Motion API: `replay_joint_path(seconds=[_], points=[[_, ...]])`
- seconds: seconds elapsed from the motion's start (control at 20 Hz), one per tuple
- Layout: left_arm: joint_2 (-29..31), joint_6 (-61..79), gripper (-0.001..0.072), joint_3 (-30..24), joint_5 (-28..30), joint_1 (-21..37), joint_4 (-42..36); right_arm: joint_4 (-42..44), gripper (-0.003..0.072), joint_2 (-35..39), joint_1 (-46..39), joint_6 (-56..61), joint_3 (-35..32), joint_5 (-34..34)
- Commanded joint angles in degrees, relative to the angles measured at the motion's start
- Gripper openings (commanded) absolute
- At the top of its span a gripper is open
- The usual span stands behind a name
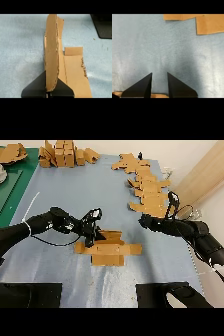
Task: Fold the box.
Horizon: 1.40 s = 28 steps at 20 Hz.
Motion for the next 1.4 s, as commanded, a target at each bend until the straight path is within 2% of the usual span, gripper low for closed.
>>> replay_joint_path(seconds=[0.0,0.1,0.2,0.25,0.35,0.45,0.55,0.75,0.85,0.95,1.0,1.05,1.1,1.35], points=[[-0.02,0.37,0.0013,-0.46,0.66,-0.28,0.26,0.61,0.027,-0.39,0.07,-0.02,-0.5,-0.92],[-0.02,0.33,0.0013,-0.66,0.63,-0.26,0.33,0.66,0.0086,-0.39,0.07,-0.63,-0.68,-1.97],[-0.02,0.02,0.0013,-0.7,0.61,-0.2,0.31,0.63,0.0079,-0.39,0.07,-0.63,-0.68,-3.06],[-0.02,-0.09,0.0013,-0.7,0.63,-0.17,0.31,0.68,0.0004,-0.39,0.09,-0.68,-0.7,-3.63],[-0.02,-0.09,0.0013,-0.7,0.63,-0.17,0.28,0.9,0.0004,-0.22,0.66,-4.22,-0.7,-4.81],[-0.02,-0.07,0.0013,-0.63,0.61,-0.2,0.28,1.05,0.0003,0.94,4.85,-9.42,-0.85,-6.67],[-0.02,-0.07,0.0013,-0.63,0.59,-0.2,0.07,1.18,0.0003,3.98,12.28,-9.64,-2.08,-8.94],[-0.02,-0.07,0.0013,-0.63,0.59,-0.2,0.07,-1.51,0.0001,11.61,33.14,-8.28,-7.65,-12.11],[-0.02,-0.07,0.0014,-0.63,0.59,-0.2,0.07,-6.88,0.0001,13.2,45.57,-8.11,-9.97,-13.16],[-0.02,-0.07,0.0013,-0.63,0.59,-0.2,0.07,-19.39,0.0006,12.55,55.78,-8.11,-11.69,-13.62],[-0.02,-0.07,0.0014,-0.63,0.59,-0.2,0.07,-26.91,0.0138,11.5,58.93,-8.11,-12.61,-12.35],[-0.02,-0.07,0.0014,-0.63,0.61,-0.2,0.07,-32.81,0.0416,10.08,60.39,-8.11,-13.38,-10.4],[-0.02,-0.07,0.0013,-0.63,0.59,-0.2,0.07,-36.37,0.0486,8.22,60.72,-8.13,-14.01,-8.46],[-0.02,-0.07,0.0014,-0.63,0.59,-0.24,0.07,-42.71,0.0486,-1.88,60.7,-8.13,-14.29,-4.28]])
